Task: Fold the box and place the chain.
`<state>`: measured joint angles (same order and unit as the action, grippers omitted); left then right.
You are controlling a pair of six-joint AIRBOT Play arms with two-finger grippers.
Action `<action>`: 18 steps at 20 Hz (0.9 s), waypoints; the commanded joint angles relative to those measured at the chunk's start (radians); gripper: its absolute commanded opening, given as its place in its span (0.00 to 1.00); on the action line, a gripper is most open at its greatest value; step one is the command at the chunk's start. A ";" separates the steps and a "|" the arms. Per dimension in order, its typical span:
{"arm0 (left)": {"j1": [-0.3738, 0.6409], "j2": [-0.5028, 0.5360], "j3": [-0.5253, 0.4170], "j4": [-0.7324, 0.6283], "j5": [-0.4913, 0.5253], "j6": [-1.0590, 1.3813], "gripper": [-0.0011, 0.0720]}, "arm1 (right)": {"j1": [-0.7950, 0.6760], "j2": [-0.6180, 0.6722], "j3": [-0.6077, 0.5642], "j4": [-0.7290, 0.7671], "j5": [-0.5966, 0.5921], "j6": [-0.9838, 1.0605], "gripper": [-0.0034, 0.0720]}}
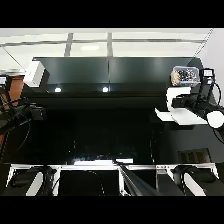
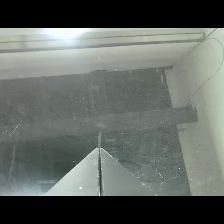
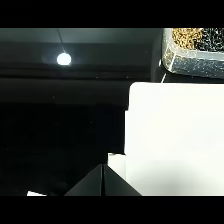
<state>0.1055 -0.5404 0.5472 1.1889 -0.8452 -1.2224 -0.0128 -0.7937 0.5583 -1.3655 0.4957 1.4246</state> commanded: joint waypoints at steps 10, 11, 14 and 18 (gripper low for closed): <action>-0.001 0.000 0.000 0.000 0.000 0.000 0.06 | 0.000 0.000 -0.001 0.000 0.000 0.000 0.07; -0.001 0.000 0.000 0.000 0.000 0.000 0.06 | 0.000 0.000 -0.001 0.000 0.000 0.000 0.07; -0.001 -0.003 -0.002 0.002 0.064 0.001 0.06 | 0.000 0.000 -0.001 0.003 0.000 0.001 0.07; -0.001 -0.007 -0.002 -0.005 0.217 -0.001 0.06 | 0.000 0.000 0.000 0.043 -0.019 0.001 0.07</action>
